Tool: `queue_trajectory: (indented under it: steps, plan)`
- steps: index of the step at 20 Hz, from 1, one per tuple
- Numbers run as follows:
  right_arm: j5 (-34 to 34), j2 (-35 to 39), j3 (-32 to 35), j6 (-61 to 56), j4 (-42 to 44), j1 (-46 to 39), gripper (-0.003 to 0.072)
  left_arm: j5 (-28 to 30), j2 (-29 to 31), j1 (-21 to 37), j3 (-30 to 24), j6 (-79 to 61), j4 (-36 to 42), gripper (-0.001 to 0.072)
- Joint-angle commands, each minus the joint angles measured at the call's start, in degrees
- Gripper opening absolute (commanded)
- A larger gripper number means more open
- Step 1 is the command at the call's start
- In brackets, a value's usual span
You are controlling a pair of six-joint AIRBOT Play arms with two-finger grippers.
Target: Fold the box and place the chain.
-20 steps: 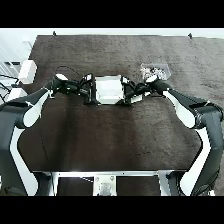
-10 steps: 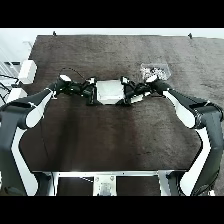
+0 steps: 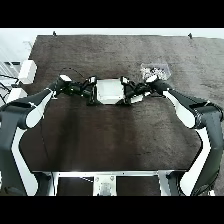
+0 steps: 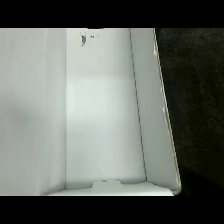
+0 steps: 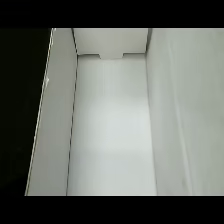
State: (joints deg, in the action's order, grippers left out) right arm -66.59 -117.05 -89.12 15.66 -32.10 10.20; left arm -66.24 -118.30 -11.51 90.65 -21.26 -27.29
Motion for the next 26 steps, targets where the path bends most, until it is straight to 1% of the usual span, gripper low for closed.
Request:
queue_trajectory:
  steps: [1, 8, 14, 26]
  plan:
    - [0.0, 0.0, 0.0, 0.0, 0.0, 0.0, 0.0635, -0.6, 0.0, 0.0, 0.0, 2.3, -1.0, 0.0698]
    - [0.0, 0.0, 0.0, 0.0, 0.0, 0.0, 0.0635, -0.9, -1.1, 1.3, 0.0, 3.3, -0.5, 0.0697]
    - [0.0, 0.0, 0.0, 0.0, 0.0, 0.0, 0.0635, -1.8, -1.1, 1.2, 0.0, 1.1, 0.8, 0.0696]
    - [0.0, 0.0, 0.0, 0.0, 0.0, 0.0, 0.0635, -1.7, -1.3, 1.2, 0.0, -0.2, 0.8, 0.0695]
